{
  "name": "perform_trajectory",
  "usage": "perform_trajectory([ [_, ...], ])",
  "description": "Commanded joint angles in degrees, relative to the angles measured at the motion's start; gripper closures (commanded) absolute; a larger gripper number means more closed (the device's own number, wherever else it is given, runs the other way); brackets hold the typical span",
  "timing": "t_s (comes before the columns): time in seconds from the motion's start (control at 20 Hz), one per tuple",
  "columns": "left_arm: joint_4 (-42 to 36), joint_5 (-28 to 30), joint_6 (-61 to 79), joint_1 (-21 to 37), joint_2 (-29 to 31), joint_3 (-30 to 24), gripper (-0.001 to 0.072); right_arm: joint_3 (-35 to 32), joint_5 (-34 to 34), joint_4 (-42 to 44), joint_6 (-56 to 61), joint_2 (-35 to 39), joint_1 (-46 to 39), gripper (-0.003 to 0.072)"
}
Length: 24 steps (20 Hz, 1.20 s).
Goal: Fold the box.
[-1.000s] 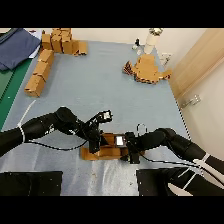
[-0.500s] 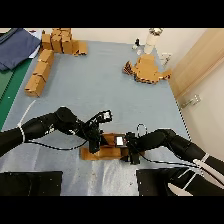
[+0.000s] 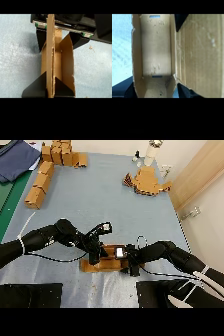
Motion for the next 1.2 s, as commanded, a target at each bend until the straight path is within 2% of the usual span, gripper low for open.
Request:
perform_trajectory([
  [0.0,0.0,-0.1,0.1,0.0,0.0,0.0,0.0697,0.0,0.2,0.1,0.1,0.1,0.0,0.0073],
  [0.1,0.0,-0.1,0.1,0.0,0.0,0.0,0.0697,0.0,0.2,0.1,0.1,0.0,0.0,0.0081],
  [0.15,0.0,-0.1,0.1,0.0,0.0,0.0,0.0697,0.0,0.1,0.1,0.1,0.1,0.1,0.0164],
  [0.2,-0.1,-0.1,0.1,0.0,0.0,0.0,0.0697,0.0,0.2,0.1,0.1,0.1,0.1,0.0184],
  [0.6,-1.3,-0.1,-0.1,-0.1,0.0,0.0,0.0697,0.0,0.1,0.1,0.1,0.0,0.0,0.0180],
  [0.9,-0.7,0.3,-8.2,0.0,0.0,0.0,0.0694,0.0,0.1,0.1,0.1,0.0,0.0,0.0180],
  [0.95,-0.6,0.3,-8.2,0.0,0.0,0.0,0.0512,0.0,0.1,0.1,0.1,0.0,0.0,0.0180],
  [1.0,-0.7,0.5,-8.2,0.0,0.0,0.0,0.0187,0.0,0.1,0.1,0.1,0.0,0.0,0.0180],
  [1.05,-0.5,0.6,-8.7,0.0,0.0,0.2,0.0159,0.0,0.1,0.1,0.1,0.0,0.0,0.0180],
  [1.15,0.0,1.2,-9.1,0.0,0.8,0.2,0.0159,0.0,0.1,0.1,0.1,0.0,0.1,0.0180],
])
